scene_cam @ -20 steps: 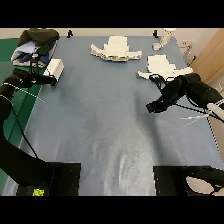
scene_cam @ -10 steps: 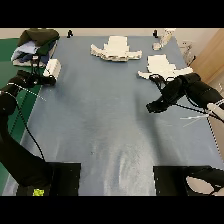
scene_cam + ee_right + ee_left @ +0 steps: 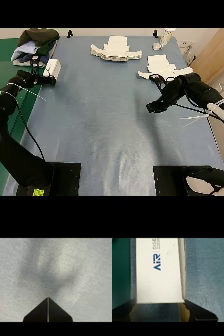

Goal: Fold the box.

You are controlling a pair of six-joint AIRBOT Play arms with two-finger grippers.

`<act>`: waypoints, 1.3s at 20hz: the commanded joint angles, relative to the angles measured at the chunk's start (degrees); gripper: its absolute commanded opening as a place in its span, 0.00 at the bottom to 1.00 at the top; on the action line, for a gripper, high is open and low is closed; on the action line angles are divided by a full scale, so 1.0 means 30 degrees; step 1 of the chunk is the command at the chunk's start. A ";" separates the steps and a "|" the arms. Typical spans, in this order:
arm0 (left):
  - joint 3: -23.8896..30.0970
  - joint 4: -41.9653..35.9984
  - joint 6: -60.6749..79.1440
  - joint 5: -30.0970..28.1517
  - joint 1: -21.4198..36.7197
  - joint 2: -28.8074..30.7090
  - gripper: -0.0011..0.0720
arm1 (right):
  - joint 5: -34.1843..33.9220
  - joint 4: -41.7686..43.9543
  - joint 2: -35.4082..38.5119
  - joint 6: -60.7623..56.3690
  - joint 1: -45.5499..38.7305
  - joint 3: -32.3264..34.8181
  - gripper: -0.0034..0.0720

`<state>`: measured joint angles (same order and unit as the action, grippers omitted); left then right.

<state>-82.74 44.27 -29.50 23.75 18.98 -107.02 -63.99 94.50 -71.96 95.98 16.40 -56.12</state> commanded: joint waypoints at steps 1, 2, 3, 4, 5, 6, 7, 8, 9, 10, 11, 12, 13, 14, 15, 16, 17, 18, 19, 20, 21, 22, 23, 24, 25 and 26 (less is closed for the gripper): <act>-0.0022 -0.0029 -0.0015 0.0860 0.0146 0.0627 0.98 | 0.0007 0.0007 -0.0015 0.0000 -0.0007 -0.0015 0.06; -0.0022 -0.0007 -0.0044 0.1530 0.0284 0.1035 0.98 | 0.0007 0.0000 -0.0015 0.0000 -0.0007 -0.0015 0.06; -0.0022 0.0153 -0.0044 0.2557 0.0510 0.1545 0.98 | 0.0007 0.0007 -0.0015 0.0000 -0.0007 -0.0015 0.06; -0.0022 0.0634 -0.0058 0.3912 0.0794 0.2178 0.98 | 0.0007 0.0007 -0.0015 0.0000 -0.0007 -0.0015 0.06; -0.0022 0.1035 -0.0219 0.5238 0.1093 0.2871 0.98 | 0.0007 0.0007 -0.0015 0.0000 -0.0007 -0.0015 0.06; -0.0022 0.1566 -0.0772 0.6309 0.1355 0.3555 0.98 | 0.0007 0.0007 -0.0015 0.0000 -0.0007 -0.0015 0.06; -0.0022 0.2222 -0.1523 0.7264 0.1617 0.4320 0.98 | 0.0007 0.0000 -0.0015 0.0000 -0.0007 -0.0015 0.06; -0.0029 0.2688 -0.2346 0.8000 0.1829 0.5049 0.98 | 0.0007 0.0007 -0.0015 0.0000 -0.0007 -0.0015 0.06; -0.0044 0.2805 -0.3162 0.8881 0.2018 0.5850 0.98 | 0.0007 0.0007 -0.0015 0.0000 -0.0007 -0.0015 0.06; -0.0044 0.2776 -0.3606 0.9850 0.2098 0.6652 0.98 | 0.0007 0.0007 -0.0015 0.0000 -0.0007 -0.0015 0.06; -0.0044 0.2747 -0.4175 1.0870 0.2113 0.7526 0.96 | 0.0007 0.0007 -0.0015 0.0000 -0.0007 -0.0015 0.06; -0.0044 0.2433 -0.5209 1.1985 0.2098 0.8327 0.64 | 0.0007 0.0007 -0.0015 0.0000 -0.0007 -0.0015 0.06; -0.0051 0.2047 -0.5712 1.3464 0.1989 0.9173 0.15 | 0.0007 0.0007 -0.0015 0.0000 -0.0007 -0.0015 0.06; -0.0058 0.1727 -0.5625 1.4724 0.1741 0.9974 0.03 | 0.0007 0.0007 -0.0015 0.0000 -0.0007 -0.0015 0.06; -0.0058 0.1559 -0.5850 1.5518 0.1362 1.0652 0.03 | 0.0007 0.0007 -0.0015 0.0000 -0.0007 -0.0015 0.06; -0.0058 0.1610 -0.6433 1.6211 0.0729 1.1366 0.03 | 0.0007 0.0007 -0.0015 0.0000 -0.0007 -0.0015 0.06; -0.0058 0.1690 -0.7140 1.6575 -0.0044 1.1978 0.03 | 0.0007 0.0007 -0.0015 0.0000 -0.0007 -0.0015 0.06; -0.0058 0.1792 -0.7868 1.6808 -0.1064 1.2582 0.03 | 0.0007 0.0007 -0.0015 0.0000 -0.0007 -0.0015 0.06; -0.0058 0.2273 -0.8750 1.6823 -0.2193 1.3070 0.03 | 0.0007 0.0007 -0.0015 0.0000 -0.0007 -0.0015 0.06; -0.0051 0.3082 -0.9901 1.6859 -0.3577 1.3457 0.03 | 0.0007 0.0000 -0.0015 0.0000 -0.0007 -0.0015 0.06; -0.0051 0.3912 -1.0921 1.6961 -0.4947 1.3653 0.03 | 0.0007 0.0007 -0.0015 0.0000 -0.0007 -0.0015 0.06; -0.0051 0.4728 -1.2029 1.7231 -0.6455 1.3675 0.03 | 0.0007 0.0007 -0.0015 0.0000 -0.0007 -0.0015 0.06; 0.0117 0.5391 -1.2990 1.7325 -0.7781 1.3661 0.03 | 0.0007 0.0007 -0.0015 0.0000 -0.0007 -0.0015 0.06; 0.0495 0.5960 -1.3828 1.7201 -0.9158 1.3639 0.03 | 0.0007 0.0000 -0.0015 0.0000 -0.0007 -0.0015 0.06; 0.0998 0.6280 -1.4287 1.6990 -1.0324 1.3566 0.03 | 0.0007 0.0007 -0.0015 0.0000 -0.0007 -0.0015 0.06; 0.1705 0.6419 -1.4586 1.6582 -1.1468 1.3493 0.03 | 0.0015 0.0000 -0.0015 0.0000 -0.0007 -0.0015 0.06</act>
<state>-80.58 59.07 -66.26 74.00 -5.58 -66.98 -63.96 94.52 -71.96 95.98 16.38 -56.12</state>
